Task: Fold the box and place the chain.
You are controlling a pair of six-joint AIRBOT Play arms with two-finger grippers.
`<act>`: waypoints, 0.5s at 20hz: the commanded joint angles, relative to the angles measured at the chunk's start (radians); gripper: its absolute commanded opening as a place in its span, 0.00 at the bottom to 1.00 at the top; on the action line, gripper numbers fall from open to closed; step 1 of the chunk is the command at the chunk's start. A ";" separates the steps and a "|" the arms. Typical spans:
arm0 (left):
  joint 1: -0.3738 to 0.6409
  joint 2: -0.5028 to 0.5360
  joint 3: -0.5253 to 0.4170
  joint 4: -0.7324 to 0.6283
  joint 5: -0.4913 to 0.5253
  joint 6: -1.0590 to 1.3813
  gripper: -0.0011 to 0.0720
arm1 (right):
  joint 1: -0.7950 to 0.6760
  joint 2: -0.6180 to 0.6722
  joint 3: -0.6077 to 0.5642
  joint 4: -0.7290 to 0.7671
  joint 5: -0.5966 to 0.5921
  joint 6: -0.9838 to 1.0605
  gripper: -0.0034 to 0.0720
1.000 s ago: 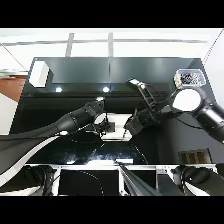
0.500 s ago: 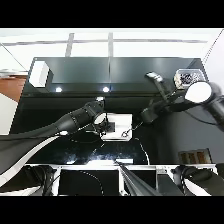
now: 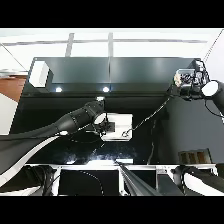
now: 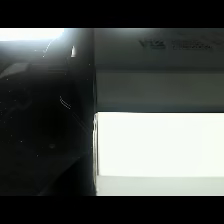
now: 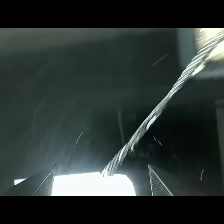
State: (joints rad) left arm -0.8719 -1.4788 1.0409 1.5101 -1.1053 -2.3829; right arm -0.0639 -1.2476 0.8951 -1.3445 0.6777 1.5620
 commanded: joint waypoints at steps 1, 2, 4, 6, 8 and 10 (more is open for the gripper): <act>-0.001 0.001 0.000 0.000 0.000 0.000 0.06 | -0.032 -0.178 0.068 -0.022 -0.170 0.173 0.96; -0.001 0.001 0.000 0.000 0.000 0.000 0.06 | -0.032 -0.226 0.105 -0.021 -0.156 0.197 0.96; -0.001 0.001 0.000 0.000 0.000 0.000 0.06 | -0.033 -0.303 0.175 -0.022 -0.118 0.250 0.96; 0.000 0.001 0.000 -0.001 0.000 0.000 0.06 | -0.042 -0.350 0.227 -0.027 -0.069 0.294 0.96; 0.000 0.001 0.000 0.000 0.000 0.000 0.06 | -0.049 -0.362 0.244 -0.030 -0.069 0.298 0.96; 0.000 0.001 0.000 0.000 0.000 0.000 0.06 | -0.053 -0.362 0.252 -0.045 -0.063 0.298 0.96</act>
State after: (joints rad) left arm -0.8719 -1.4784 1.0409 1.5101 -1.1053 -2.3833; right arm -0.1093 -1.5814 1.1160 -1.3762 0.5995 1.8282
